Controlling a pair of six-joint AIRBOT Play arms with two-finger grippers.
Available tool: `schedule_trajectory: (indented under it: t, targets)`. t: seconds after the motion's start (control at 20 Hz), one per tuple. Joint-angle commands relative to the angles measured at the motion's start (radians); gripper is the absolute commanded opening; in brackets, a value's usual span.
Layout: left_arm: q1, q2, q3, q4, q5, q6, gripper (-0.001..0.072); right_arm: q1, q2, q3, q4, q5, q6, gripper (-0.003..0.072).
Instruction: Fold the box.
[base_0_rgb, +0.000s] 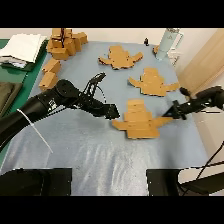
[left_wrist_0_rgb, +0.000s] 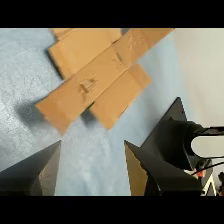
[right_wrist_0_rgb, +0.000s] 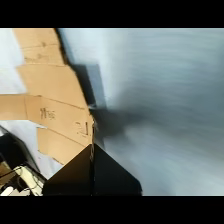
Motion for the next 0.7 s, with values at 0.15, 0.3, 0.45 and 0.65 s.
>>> schedule_trajectory:
  t: [0.15,0.3,0.45,0.65]
  targets:
    - [0.005,0.0,0.0,0.023,-0.041,0.044,0.0615,0.355,0.267,-0.357,0.138,0.469,0.14,0.0001]
    - [0.049,0.0,0.0,0.023,-0.102,0.048,0.0614,0.449,0.341,-0.426,0.08,0.543,0.218,0.0158]
    - [0.111,0.0,0.0,0.022,-0.174,0.047,0.0615,0.453,0.328,-0.423,0.04,0.472,0.243,0.0359]
    - [0.178,0.0,0.0,0.018,-0.251,0.047,0.0615,0.454,0.257,-0.384,0.041,0.449,0.188,0.0261]
